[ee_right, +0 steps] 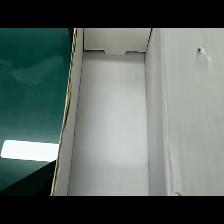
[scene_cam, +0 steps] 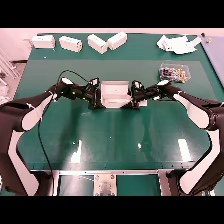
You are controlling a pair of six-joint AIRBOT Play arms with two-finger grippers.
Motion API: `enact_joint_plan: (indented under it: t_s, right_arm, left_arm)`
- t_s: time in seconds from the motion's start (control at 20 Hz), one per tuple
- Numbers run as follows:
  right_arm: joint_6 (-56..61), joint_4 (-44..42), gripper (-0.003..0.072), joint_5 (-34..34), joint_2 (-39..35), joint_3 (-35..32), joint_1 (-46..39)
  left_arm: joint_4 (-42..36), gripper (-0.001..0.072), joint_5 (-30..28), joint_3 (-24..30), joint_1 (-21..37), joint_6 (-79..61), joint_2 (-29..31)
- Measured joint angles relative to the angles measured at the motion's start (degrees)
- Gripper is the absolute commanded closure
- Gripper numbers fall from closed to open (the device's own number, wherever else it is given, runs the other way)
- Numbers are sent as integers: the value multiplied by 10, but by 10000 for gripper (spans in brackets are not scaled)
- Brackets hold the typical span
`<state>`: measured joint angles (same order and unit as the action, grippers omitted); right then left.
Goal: Fold the box and place the chain.
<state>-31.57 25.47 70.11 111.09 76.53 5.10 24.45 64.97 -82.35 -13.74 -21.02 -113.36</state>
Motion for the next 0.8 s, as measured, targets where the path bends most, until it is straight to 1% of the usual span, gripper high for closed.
enact_joint_plan:
  t_s: [0.2, 0.3, 0.35, 0.4, 0.6, 0.8]
  right_arm:
    - [0, 0, 96, 0, 0, 0, 1]
    - [0, -3, -12, 0, 0, 0, 1]
    - [0, -4, -12, 0, -1, 0, 1]
    - [1, -4, -34, 0, -2, 0, 1]
    - [6, -3, -34, 0, -13, 1, -2]
    - [11, 6, -34, 4, -30, 1, -22]
  left_arm:
    - [0, 83, 0, 0, 0, 0, 0]
    - [0, 83, 1, 0, 0, 0, 0]
    - [0, 83, 3, 0, -1, 0, 0]
    - [-1, 83, 3, 0, -1, 0, 0]
    - [-2, 83, 2, 0, -1, 0, 0]
    - [-3, 83, -1, 0, -1, 1, 0]
